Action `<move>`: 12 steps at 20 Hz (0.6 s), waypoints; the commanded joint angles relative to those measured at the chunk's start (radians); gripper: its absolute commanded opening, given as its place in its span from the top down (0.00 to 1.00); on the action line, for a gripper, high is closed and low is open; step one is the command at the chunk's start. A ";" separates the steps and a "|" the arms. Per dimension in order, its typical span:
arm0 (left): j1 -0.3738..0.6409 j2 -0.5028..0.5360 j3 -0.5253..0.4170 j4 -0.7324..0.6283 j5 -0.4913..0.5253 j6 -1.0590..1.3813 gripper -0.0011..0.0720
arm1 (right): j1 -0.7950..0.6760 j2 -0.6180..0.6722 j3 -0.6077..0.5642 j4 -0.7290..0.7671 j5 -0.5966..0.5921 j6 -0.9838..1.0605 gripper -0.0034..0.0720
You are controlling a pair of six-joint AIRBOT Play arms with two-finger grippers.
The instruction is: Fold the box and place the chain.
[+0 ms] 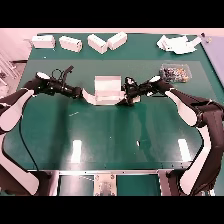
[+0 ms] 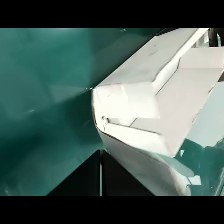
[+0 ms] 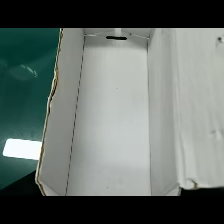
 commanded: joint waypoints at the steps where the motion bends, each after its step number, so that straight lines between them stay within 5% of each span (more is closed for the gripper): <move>1: -0.030 0.021 -0.004 -0.007 0.045 0.005 0.97 | 0.000 0.001 0.000 0.000 0.000 0.000 0.21; 4: -0.058 0.081 -0.004 0.073 0.131 -0.032 0.97 | 0.000 0.001 0.000 0.000 0.000 0.000 0.21; 12: -0.101 0.108 -0.004 0.148 0.165 -0.154 0.97 | 0.000 0.001 0.000 0.000 0.000 0.000 0.21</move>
